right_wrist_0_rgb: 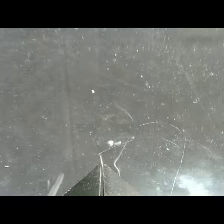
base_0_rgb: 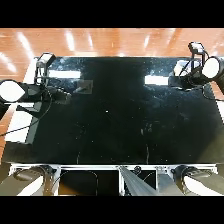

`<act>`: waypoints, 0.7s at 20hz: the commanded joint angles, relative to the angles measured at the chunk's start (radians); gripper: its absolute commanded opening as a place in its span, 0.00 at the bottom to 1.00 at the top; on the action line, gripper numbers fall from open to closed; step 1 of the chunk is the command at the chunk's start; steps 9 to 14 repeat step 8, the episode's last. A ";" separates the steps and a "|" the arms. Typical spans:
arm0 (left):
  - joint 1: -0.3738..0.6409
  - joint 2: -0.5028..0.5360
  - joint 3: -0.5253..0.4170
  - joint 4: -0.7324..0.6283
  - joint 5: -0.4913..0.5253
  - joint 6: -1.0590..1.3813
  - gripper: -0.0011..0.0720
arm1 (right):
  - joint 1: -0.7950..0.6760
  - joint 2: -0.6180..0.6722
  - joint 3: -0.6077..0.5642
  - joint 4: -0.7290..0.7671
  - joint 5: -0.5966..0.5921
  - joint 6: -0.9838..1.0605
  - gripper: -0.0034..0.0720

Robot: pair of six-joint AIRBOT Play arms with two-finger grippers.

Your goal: Fold the box and place the chain.

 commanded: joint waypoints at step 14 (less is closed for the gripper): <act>0.036 -0.010 -0.003 0.031 0.029 -0.058 0.04 | -0.002 -0.008 0.003 -0.001 0.011 0.019 0.08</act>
